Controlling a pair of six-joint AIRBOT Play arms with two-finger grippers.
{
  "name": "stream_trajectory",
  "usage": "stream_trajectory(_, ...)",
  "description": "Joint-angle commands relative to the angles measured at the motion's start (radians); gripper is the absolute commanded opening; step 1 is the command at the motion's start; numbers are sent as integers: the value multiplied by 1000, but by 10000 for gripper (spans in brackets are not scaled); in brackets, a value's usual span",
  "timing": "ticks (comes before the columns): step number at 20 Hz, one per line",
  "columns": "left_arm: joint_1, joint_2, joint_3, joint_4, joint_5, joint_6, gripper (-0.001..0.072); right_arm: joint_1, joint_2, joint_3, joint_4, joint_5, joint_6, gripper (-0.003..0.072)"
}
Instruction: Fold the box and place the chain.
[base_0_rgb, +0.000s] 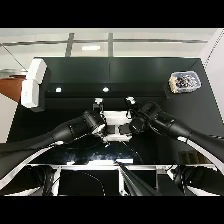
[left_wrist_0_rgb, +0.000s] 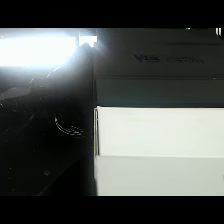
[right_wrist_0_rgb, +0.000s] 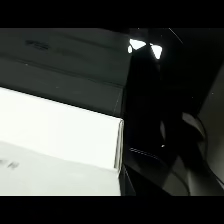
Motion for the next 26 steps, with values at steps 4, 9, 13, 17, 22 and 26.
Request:
stream_trajectory(4,0,0,1,1,0,0,31,13,-43,14,-26,-27,34,236)
stream_trajectory(9,0,0,1,1,0,0,32,13,-47,14,-26,-18,63,236)
stream_trajectory(13,0,0,1,1,0,0,31,13,-48,14,-26,-2,95,236)
stream_trajectory(17,0,0,1,1,0,0,31,13,-48,14,-25,22,132,236)
stream_trajectory(22,0,0,1,0,0,0,31,13,-49,14,-25,22,135,186)
stream_trajectory(26,0,0,1,0,0,0,31,13,-53,14,-20,22,142,129)
